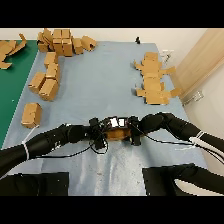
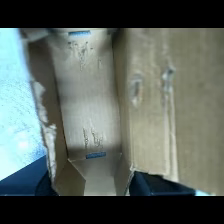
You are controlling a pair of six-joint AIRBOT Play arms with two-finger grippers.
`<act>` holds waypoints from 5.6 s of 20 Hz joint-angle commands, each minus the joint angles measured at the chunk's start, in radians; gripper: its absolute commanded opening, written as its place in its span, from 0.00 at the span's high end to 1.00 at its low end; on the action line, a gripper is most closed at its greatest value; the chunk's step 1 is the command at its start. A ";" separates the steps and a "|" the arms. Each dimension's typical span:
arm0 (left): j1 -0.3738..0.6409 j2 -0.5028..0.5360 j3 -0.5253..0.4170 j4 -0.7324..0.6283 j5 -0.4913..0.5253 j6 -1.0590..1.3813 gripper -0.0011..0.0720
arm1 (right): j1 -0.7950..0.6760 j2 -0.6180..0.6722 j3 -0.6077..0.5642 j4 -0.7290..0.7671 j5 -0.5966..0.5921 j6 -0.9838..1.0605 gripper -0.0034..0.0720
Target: Fold the box.
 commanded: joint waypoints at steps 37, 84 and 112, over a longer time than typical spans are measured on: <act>0.039 0.111 -0.118 0.003 -0.025 -1.537 0.98 | 0.001 -0.001 0.000 0.000 0.001 -0.003 0.29; -0.080 0.039 0.120 0.536 -0.264 -2.011 0.79 | 0.001 -0.001 0.000 0.000 -0.017 -0.003 0.29; -0.062 0.051 0.160 0.487 -0.332 -1.982 0.45 | 0.001 -0.001 0.000 0.000 -0.018 -0.003 0.29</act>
